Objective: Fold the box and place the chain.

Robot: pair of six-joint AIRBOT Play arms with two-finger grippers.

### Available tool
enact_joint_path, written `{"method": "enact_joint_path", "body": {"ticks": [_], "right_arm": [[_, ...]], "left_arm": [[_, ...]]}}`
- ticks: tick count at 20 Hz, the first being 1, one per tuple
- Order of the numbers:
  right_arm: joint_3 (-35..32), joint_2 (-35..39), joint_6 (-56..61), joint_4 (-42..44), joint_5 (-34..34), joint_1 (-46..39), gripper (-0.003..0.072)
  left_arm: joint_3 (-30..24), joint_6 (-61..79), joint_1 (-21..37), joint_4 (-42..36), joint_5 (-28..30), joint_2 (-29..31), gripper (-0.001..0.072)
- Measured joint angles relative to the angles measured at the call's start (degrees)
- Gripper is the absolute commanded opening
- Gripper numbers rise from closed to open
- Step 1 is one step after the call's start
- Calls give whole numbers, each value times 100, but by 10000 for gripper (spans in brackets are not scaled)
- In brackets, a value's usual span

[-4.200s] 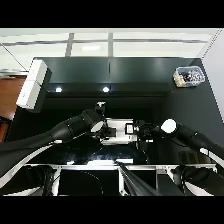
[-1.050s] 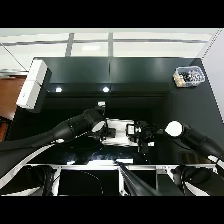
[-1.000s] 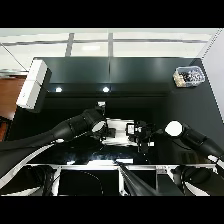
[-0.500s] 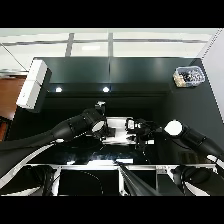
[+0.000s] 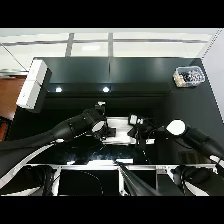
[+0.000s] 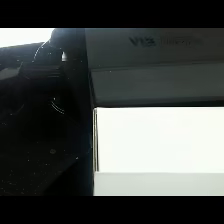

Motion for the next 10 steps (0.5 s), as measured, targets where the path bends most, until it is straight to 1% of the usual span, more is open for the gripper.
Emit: {"method": "enact_joint_path", "body": {"ticks": [3, 6, 8, 10], "right_arm": [[87, 428, 1362, -262, 745, -802, 45], [122, 754, 3005, -852, 1593, -2087, 44], [37, 831, 4098, -1303, 1886, -3080, 45], [-170, 785, 4878, -1482, 2048, -3858, 45]], "left_arm": [[-2, 24, 0, -2, -7, 0, 31], [0, 22, 0, -13, -15, 0, 31], [0, 20, 0, -13, -15, 0, 31], [0, 15, 0, -11, -13, 0, 31]]}}
